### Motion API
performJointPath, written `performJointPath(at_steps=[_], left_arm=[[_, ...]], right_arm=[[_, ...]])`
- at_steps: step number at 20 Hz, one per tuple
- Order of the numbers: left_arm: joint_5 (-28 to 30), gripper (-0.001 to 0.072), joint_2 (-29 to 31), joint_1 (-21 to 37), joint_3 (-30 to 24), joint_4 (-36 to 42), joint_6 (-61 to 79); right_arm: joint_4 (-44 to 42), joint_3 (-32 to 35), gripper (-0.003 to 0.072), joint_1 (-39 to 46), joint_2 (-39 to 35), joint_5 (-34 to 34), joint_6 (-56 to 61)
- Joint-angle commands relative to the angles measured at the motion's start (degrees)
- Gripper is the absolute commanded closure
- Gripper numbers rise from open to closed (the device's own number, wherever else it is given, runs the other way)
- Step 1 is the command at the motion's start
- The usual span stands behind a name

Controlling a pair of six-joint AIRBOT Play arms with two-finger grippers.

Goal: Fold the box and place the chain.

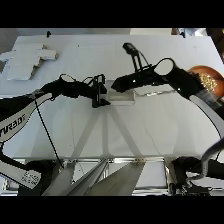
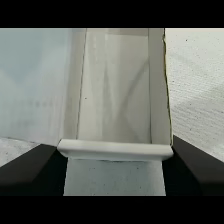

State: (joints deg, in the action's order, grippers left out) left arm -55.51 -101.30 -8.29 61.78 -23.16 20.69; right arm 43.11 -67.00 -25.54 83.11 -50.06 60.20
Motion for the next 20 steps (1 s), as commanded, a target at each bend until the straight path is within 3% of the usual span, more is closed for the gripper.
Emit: performJointPath(at_steps=[1,5,6,8,15,17,20], left_arm=[[0.0,0.0209,0.0,0.0,0.0,0.0,0.0],[0.0,0.0209,0.0,0.0,0.0,0.0,0.0],[0.0,0.0209,0.0,0.0,0.0,0.0,0.0],[0.0,0.0209,0.0,0.0,0.0,0.0,0.0],[0.0,0.0209,0.0,0.0,0.0,0.0,0.0],[0.0,0.0209,0.0,0.0,0.0,0.0,0.0],[0.0,0.0209,0.0,0.0,0.0,0.0,0.0]], right_arm=[[6.2,0.0,0.0674,-1.6,3.9,-1.8,3.5],[11.9,0.0,0.0673,-2.3,6.5,-2.4,8.9],[12.6,0.0,0.0637,-2.2,6.6,-2.8,8.9],[12.6,0.0,0.0430,-2.2,6.6,-2.8,8.9],[12.4,0.0,0.0422,0.3,1.7,-4.1,8.8],[12.8,0.0,0.0418,4.2,-2.3,-5.9,8.5],[16.7,0.0,0.0345,13.0,-6.9,-12.4,11.0]])
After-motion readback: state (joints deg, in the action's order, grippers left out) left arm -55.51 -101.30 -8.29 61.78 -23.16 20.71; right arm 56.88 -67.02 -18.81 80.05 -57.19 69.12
